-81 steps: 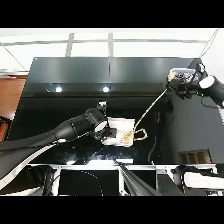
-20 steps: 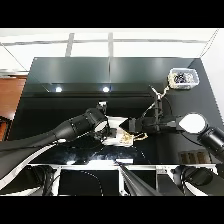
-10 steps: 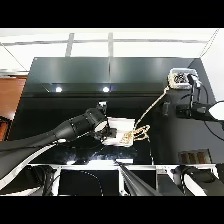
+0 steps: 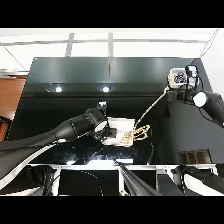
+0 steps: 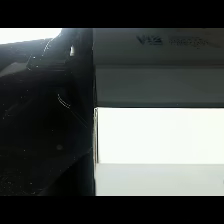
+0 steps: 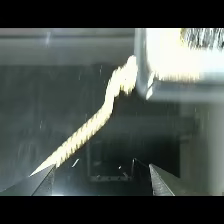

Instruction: Fold the box and place the chain.

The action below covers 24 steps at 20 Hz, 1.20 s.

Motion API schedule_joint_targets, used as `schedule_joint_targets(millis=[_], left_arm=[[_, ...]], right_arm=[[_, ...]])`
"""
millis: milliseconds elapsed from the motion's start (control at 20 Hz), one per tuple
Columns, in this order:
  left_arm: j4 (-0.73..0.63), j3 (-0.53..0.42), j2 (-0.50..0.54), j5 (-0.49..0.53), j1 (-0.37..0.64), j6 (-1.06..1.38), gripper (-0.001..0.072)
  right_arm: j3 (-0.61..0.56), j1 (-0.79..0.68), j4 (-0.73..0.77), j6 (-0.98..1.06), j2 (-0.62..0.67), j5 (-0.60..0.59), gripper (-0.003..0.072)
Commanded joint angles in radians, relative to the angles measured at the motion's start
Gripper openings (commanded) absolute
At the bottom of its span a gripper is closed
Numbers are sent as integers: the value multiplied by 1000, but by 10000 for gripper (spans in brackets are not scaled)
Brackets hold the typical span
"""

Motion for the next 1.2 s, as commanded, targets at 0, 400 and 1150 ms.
schedule_joint_targets(millis=[0, 400, 1150], left_arm=[[0, 0, 0, 0, 1, 0, 31], [0, 0, 0, 0, 1, 0, 31], [0, 0, 0, 0, 1, 0, 30]], right_arm=[[129, 7, -58, 95, -160, -20, 679], [293, 15, -81, 102, -337, 92, 548], [383, 19, -113, 120, -374, 291, 16]])
